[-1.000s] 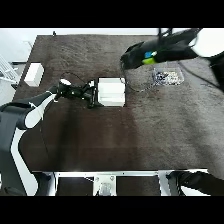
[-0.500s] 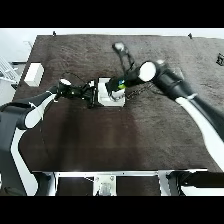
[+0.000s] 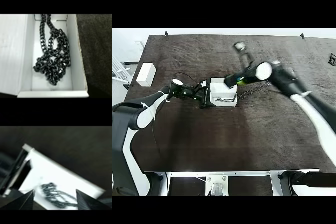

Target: Fold the box and place the chain.

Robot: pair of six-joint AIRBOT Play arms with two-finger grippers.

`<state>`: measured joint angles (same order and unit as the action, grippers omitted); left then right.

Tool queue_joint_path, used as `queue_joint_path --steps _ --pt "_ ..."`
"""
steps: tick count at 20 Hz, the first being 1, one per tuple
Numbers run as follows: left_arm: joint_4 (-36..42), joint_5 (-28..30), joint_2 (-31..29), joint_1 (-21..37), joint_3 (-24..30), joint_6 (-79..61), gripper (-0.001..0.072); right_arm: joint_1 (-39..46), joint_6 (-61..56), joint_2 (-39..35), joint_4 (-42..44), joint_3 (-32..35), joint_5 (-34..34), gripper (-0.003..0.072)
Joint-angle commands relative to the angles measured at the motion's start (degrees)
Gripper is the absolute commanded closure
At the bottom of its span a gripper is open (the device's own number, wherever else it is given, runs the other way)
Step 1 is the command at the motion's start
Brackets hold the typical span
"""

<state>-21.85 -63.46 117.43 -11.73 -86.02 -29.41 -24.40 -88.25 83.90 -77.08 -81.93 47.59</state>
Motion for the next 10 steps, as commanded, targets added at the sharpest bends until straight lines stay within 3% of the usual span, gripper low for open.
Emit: queue_joint_path --steps 1,3,5,8,10 --pt "0.00 -0.02 0.00 0.02 0.00 -0.02 0.0355 7.39 -4.63 -9.51 -9.38 2.21 8.46 0.0109" --pt "0.00 0.00 0.00 0.02 0.00 -0.02 0.0355 14.05 -10.10 -14.23 -11.89 9.68 6.82 0.0110" --pt "0.00 0.00 0.00 0.02 0.00 -0.02 0.0355 20.35 -14.73 -15.06 -9.81 18.10 -1.01 0.0109" --pt "0.00 0.00 0.00 0.02 0.00 -0.02 0.0355 25.53 -14.27 -11.43 0.57 27.69 -17.92 0.0109" --pt "0.00 0.00 0.00 0.02 0.00 -0.02 0.0355 26.36 -12.59 -6.80 3.82 28.46 -23.32 0.0110"
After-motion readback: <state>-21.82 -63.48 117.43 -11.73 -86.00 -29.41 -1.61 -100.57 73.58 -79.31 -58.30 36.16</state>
